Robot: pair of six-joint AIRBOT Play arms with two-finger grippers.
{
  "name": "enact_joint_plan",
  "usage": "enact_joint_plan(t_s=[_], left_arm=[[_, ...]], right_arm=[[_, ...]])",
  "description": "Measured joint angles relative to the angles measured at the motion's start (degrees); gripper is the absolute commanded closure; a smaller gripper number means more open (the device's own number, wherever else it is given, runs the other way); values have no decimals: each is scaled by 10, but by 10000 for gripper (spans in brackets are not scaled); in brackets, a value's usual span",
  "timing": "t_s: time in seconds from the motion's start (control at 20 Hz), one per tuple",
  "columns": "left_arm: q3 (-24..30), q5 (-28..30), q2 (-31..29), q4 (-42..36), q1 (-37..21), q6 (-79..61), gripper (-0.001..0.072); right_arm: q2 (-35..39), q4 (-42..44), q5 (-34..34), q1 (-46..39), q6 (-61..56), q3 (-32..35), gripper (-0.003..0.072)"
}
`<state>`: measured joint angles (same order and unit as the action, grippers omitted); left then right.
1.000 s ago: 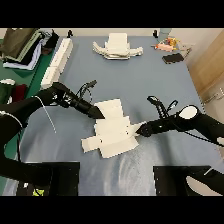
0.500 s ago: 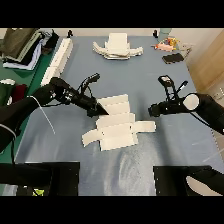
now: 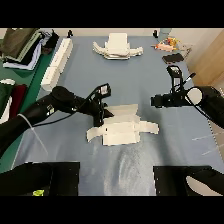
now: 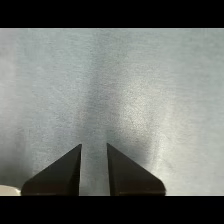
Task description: Fold the box.
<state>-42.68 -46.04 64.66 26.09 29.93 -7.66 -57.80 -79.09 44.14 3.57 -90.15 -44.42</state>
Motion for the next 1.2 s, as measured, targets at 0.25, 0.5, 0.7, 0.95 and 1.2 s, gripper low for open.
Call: enact_joint_plan(t_s=[0.25, 0.5, 0.7, 0.95, 1.2], left_arm=[[56, 78, -27, -11, 58, -29, 699], [80, 116, -22, -25, 81, -35, 698], [84, 121, -2, -42, 85, -37, 698], [86, 112, 9, -49, 86, -37, 698], [87, 99, -2, -37, 87, -53, 700]], right_arm=[[0, 7, 0, 0, -10, -2, 440], [0, 24, 0, 1, -13, -2, 440], [0, 32, 3, 1, -14, -2, 440], [0, 34, 11, 1, -14, -2, 440], [0, 35, 19, 1, -14, -2, 440]])
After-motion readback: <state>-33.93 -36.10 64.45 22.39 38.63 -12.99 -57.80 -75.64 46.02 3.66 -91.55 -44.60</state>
